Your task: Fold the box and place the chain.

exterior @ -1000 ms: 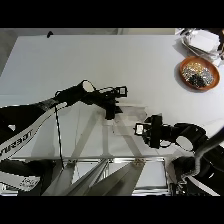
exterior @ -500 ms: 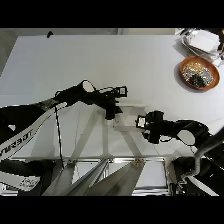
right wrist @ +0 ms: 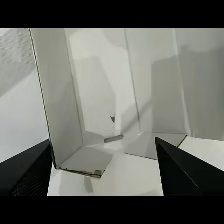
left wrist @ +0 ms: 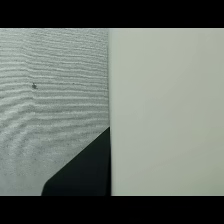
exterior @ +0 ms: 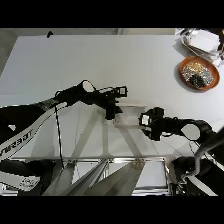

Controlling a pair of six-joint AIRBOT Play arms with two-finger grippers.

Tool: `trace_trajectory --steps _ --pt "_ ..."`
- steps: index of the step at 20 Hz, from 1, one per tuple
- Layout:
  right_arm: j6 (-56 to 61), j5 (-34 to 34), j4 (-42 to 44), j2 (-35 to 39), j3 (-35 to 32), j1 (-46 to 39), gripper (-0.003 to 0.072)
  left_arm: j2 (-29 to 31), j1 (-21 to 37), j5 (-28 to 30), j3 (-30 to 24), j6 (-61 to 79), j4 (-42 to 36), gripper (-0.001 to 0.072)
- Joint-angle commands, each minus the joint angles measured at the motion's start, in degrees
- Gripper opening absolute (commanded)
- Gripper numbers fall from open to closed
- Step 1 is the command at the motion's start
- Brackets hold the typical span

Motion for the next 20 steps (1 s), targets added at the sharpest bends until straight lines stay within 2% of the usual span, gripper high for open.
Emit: trace_trajectory --steps 1,4,13,17,20 --pt "-7.8 -0.3 4.6 0.0 0.1 -2.6 0.0676 0.0 0.0 0.0 0.0 0.0 0.0 0.0011" --pt "-12.1 -0.6 5.4 0.0 0.1 -4.2 0.0676 0.0 0.0 0.0 0.0 0.0 0.0 0.0011" --pt "-12.4 -2.7 8.0 -0.4 0.1 -4.3 0.0676 0.0 0.0 0.0 0.0 0.0 0.0 0.0011" --pt "-12.5 -0.9 12.9 -4.0 0.1 -7.7 0.069 0.0 0.0 0.0 0.0 0.0 0.0 0.0011" --pt "-13.6 0.7 13.1 -4.7 0.1 -9.3 0.069 0.0 0.0 0.0 0.0 0.0 0.0 0.0011"
